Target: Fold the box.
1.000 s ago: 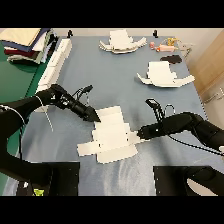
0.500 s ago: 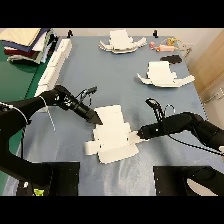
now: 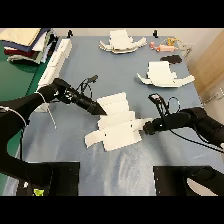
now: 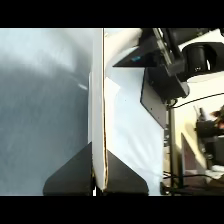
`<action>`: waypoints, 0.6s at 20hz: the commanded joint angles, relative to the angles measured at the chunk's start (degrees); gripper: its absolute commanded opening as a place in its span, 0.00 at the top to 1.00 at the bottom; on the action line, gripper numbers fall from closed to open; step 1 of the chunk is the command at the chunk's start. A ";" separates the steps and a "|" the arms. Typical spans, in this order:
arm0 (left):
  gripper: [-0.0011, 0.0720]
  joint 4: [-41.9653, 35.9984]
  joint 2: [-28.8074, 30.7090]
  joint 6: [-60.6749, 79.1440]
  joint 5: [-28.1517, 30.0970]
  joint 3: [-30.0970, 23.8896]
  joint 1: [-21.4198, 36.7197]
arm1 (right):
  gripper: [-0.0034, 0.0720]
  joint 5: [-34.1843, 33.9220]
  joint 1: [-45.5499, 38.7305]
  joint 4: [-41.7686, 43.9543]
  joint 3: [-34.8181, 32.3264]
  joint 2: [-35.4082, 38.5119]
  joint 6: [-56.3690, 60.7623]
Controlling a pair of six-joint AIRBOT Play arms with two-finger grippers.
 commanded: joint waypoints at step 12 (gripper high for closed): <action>0.97 -1.46 23.85 31.56 27.23 -20.39 -12.39 | 0.54 1.27 -0.13 -18.14 12.63 -0.09 28.00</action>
